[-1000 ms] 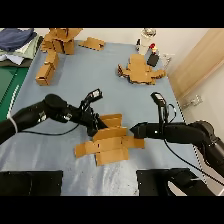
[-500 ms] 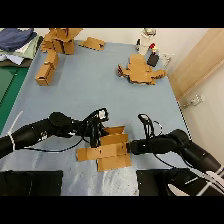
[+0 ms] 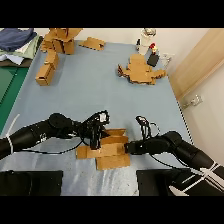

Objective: Fold the box.

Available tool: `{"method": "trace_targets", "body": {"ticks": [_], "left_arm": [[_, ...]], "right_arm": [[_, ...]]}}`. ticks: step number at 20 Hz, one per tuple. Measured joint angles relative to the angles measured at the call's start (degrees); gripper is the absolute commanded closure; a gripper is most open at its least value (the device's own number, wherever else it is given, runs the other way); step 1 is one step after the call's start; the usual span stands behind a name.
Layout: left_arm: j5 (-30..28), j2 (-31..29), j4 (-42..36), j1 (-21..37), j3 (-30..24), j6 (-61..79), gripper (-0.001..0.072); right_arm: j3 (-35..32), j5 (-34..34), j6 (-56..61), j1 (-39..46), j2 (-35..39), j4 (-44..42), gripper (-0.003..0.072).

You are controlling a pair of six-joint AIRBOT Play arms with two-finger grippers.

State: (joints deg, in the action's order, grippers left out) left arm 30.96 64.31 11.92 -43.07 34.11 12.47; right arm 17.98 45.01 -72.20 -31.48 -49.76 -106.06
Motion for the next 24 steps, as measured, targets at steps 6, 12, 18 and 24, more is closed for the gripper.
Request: {"method": "trace_targets", "body": {"ticks": [6, 12, 18, 24], "left_arm": [[0.5, -0.9, 0.1, -0.1, 0.0, 0.0, 0.0698], [-2.0, 1.8, -0.2, -0.1, 0.0, 0.2, 0.0698], [-2.8, 3.6, -0.2, -0.1, 0.0, 1.1, 0.0698], [-3.1, 3.8, 0.0, -0.1, 0.1, 1.5, 0.0697]], "right_arm": [[1.0, 1.4, 0.2, -0.1, 2.5, 1.2, 0.0684], [4.3, -1.5, -1.6, 0.4, 0.8, 0.8, 0.0684], [7.6, 0.2, -4.7, 0.4, 0.2, -4.8, 0.0683], [8.3, 0.9, -0.6, 0.4, 0.1, 2.9, 0.0683]]}}
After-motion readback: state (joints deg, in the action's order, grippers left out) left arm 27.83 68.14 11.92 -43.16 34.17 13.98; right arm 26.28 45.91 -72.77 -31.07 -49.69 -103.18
